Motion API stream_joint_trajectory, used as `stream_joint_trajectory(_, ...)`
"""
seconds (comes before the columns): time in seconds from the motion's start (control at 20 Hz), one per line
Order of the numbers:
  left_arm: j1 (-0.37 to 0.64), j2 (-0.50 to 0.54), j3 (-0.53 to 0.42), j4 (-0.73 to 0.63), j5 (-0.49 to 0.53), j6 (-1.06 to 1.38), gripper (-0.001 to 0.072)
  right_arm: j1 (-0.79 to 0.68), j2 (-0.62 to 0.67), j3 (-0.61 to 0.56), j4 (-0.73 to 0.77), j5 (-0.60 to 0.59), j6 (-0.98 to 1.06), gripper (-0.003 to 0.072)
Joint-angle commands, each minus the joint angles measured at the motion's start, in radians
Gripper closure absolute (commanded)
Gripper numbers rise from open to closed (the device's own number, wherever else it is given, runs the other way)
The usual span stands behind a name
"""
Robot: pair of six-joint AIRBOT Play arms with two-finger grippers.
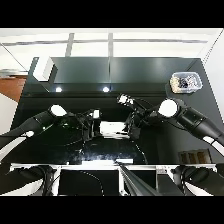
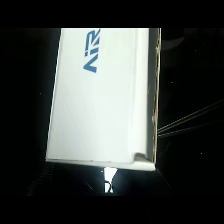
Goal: Fold the box and place the chain.
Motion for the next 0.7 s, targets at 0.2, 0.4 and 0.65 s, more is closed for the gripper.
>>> stream_joint_trajectory(0.2,0.0,-0.001,0.0,0.001,0.0,0.001,0.031,0.016,-0.001,0.0,-0.006,-0.006,0.0,0.0375)
stream_joint_trajectory(0.4,0.0,-0.001,0.0,0.0,0.0,0.001,0.0309,0.024,-0.002,0.0,-0.051,-0.006,0.026,0.0375)
stream_joint_trajectory(0.65,0.0,-0.001,0.0,0.001,0.0,0.001,0.0309,0.03,-0.002,0.0,-0.076,0.002,0.046,0.0374)
